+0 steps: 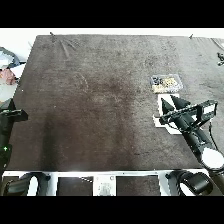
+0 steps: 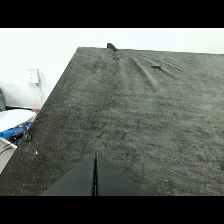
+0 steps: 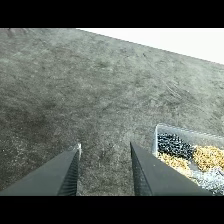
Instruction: Fold the box and place the chain.
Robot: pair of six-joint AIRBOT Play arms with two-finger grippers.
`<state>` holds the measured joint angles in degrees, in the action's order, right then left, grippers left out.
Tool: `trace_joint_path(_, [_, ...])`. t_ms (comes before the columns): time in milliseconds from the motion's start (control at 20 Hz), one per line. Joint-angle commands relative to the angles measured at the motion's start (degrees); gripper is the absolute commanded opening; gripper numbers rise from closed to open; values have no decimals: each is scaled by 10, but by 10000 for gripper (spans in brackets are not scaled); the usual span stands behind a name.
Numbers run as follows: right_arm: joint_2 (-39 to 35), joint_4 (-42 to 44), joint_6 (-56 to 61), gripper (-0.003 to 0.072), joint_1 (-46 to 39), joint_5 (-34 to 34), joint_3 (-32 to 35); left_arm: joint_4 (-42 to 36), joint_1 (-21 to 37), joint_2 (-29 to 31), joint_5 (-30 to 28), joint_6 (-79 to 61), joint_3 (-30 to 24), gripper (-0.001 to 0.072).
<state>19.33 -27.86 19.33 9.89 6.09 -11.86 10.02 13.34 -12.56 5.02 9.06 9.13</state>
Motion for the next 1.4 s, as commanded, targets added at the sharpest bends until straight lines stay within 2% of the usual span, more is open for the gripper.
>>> trace_joint_path(0, [0, 0, 0, 363, 0, 0, 1, 0, 0, 0, 0, 0, 0, 15])
trace_joint_path(350, [0, -15, -1, 362, 0, 4, -19, 0, 0, 0, 0, 0, 0, 15])
trace_joint_path(500, [8, 16, 0, 362, -31, 3, -70, 0, 0, 0, 0, 0, 0, 15])
trace_joint_path(650, [55, 31, 1, 362, -111, -31, -139, 0, 0, 0, 0, 0, 0, 15])
trace_joint_path(750, [106, 54, 21, 362, -193, -97, -189, 0, 0, 0, 0, 0, 0, 15])
trace_joint_path(1050, [296, 10, 162, 362, -494, -431, -325, 0, 0, 0, 0, 0, 0, 15])
trace_joint_path(1200, [372, -42, 214, 361, -594, -533, -395, 0, 0, 0, 0, 0, 0, 15])
trace_joint_path(1350, [454, -116, 248, 362, -645, -608, -471, 0, 0, 0, 0, 0, 0, 15])
